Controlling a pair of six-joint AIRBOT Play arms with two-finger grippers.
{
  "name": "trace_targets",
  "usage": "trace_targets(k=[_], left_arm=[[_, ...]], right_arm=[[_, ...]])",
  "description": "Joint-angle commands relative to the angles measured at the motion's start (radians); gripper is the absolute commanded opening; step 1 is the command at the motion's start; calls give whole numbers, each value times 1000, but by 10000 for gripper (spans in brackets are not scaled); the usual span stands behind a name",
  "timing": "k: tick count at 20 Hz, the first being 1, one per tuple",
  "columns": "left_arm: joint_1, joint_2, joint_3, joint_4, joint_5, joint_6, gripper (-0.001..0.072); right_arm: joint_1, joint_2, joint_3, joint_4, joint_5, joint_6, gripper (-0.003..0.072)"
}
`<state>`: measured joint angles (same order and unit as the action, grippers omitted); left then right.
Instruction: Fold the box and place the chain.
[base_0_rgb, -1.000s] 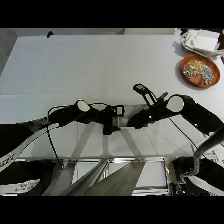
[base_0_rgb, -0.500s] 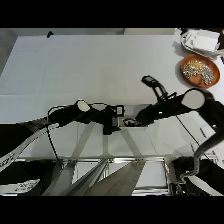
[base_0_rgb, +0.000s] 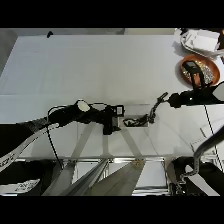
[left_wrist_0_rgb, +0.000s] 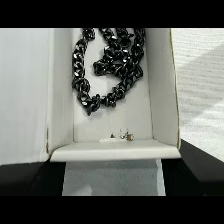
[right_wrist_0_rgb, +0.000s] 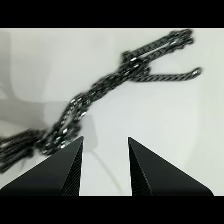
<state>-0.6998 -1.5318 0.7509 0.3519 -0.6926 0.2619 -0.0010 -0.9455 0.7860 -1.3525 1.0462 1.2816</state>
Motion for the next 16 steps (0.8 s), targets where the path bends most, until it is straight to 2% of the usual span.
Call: trace_targets(k=[1,3,8,12,16], left_arm=[[0,1,0,0,0,0,314],[0,1,0,0,0,0,314],[0,1,0,0,0,0,314],[0,1,0,0,0,0,314],[0,1,0,0,0,0,314]], right_arm=[[-40,-102,1,-32,-126,-64,322],[-40,-190,2,-35,-177,-91,322],[-40,-364,35,4,-204,-186,322],[-38,-393,37,115,-229,-278,321],[-37,-431,37,127,-247,-290,320]])
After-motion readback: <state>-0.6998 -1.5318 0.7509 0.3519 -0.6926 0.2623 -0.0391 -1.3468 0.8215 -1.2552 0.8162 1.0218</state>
